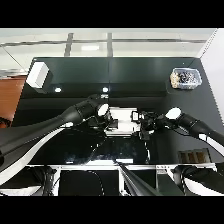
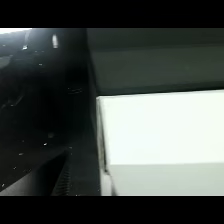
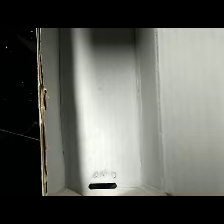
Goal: Fold the box and place the chain.
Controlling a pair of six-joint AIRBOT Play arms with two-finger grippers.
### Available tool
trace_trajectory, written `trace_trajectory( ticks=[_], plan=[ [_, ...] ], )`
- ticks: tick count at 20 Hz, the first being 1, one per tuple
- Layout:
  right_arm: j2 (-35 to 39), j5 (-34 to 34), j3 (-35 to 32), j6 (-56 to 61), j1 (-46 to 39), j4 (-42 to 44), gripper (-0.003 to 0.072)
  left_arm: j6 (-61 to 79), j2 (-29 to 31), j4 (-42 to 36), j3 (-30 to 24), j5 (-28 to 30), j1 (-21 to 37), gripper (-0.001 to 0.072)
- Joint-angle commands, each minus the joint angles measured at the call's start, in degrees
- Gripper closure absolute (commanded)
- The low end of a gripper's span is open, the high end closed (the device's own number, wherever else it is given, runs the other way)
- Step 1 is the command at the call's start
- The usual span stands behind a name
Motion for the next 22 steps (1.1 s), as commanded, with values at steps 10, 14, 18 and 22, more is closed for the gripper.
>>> trace_trajectory(
  ticks=[10, 14, 18, 22],
  plan=[
    [0.0, 0.0, 0.0, 0.0, 0.0, 0.0, 0.0558, -0.7, -1.1, 0.2, 2.4, 0.0, -0.6, 0.0686],
    [0.0, 0.0, 0.0, 0.0, 0.0, 0.0, 0.0558, -0.8, -1.1, -0.3, 2.4, 0.0, -0.5, 0.0262],
    [0.0, 0.0, 0.0, 0.0, 0.0, 0.0, 0.0558, -0.8, -1.1, 1.8, 2.4, 0.1, -0.5, 0.0263],
    [0.0, 0.0, 0.0, 0.0, 0.0, 0.0, 0.0558, -0.8, -1.1, 1.6, 2.4, 0.8, -0.5, 0.0583]
  ],
)
